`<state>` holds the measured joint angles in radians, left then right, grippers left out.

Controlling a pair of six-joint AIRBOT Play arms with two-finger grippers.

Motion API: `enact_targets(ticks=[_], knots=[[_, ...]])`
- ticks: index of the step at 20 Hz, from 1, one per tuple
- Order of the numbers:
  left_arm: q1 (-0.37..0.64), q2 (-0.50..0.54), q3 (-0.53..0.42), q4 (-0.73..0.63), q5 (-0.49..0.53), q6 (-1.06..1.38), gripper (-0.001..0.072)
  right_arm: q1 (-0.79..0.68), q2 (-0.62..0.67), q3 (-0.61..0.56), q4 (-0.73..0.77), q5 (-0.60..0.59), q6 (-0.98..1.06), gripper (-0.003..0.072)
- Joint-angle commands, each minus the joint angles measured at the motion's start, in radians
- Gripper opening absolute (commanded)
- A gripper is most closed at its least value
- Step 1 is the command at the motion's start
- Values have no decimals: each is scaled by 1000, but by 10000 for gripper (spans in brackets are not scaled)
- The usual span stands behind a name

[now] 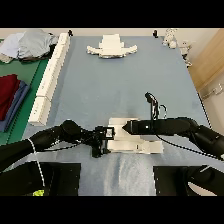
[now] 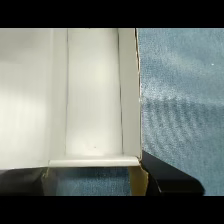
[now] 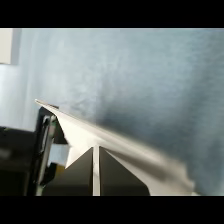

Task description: Fold the box.

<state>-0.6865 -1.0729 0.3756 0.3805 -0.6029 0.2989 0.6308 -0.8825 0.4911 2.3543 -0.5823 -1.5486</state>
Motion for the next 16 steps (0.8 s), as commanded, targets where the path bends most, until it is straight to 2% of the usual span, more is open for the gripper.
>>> enact_targets(ticks=[1, 7, 16], knots=[[0, -1, 0, 0, 0, 0, 407, -12, -100, 0, -7, 42, -9, 53], [0, -1, 0, 0, 0, 0, 408, -12, -198, -1, -6, 11, -31, 53], [0, -1, 0, 0, 0, 0, 407, -13, -173, 11, -10, -6, -51, 53]])
